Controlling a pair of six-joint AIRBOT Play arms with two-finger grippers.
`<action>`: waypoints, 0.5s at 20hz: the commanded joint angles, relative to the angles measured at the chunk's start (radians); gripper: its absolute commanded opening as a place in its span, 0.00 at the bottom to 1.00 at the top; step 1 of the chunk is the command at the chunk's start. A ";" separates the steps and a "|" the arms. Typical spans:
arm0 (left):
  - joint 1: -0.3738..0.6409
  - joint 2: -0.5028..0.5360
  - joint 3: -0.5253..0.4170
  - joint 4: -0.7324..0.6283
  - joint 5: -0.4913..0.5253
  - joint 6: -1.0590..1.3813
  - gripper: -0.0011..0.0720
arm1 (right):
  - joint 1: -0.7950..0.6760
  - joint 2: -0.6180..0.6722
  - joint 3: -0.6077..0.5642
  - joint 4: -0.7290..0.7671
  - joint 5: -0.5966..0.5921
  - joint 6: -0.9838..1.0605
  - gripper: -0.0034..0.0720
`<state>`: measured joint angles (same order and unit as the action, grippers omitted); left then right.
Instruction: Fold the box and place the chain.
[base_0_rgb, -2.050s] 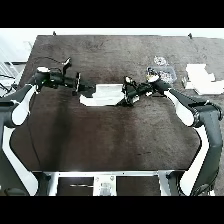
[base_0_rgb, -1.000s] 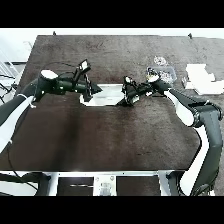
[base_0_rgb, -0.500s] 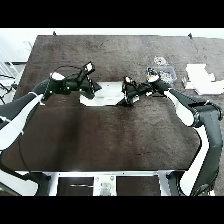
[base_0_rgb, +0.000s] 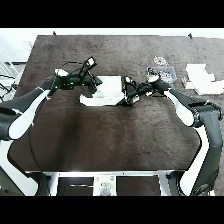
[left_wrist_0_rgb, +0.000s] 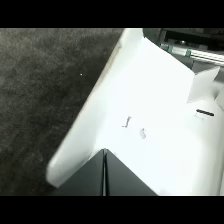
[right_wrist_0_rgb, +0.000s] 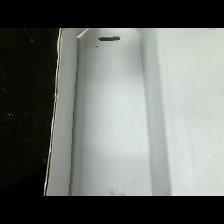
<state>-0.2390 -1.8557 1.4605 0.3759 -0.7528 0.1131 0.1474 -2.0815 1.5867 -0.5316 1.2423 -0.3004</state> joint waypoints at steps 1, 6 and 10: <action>0.000 -0.039 0.008 0.001 -0.005 -0.015 0.04 | 0.001 -0.001 0.000 0.000 0.000 0.000 0.81; -0.002 -0.072 0.008 -0.002 0.005 -0.018 0.04 | 0.001 -0.001 0.000 0.000 0.000 0.000 0.81; -0.002 -0.069 0.009 -0.002 0.005 -0.007 0.04 | 0.001 -0.001 0.000 0.000 0.000 0.000 0.81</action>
<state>-0.2409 -1.9224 1.4681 0.3729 -0.7513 0.0978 0.1471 -2.0815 1.5867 -0.5316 1.2419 -0.2996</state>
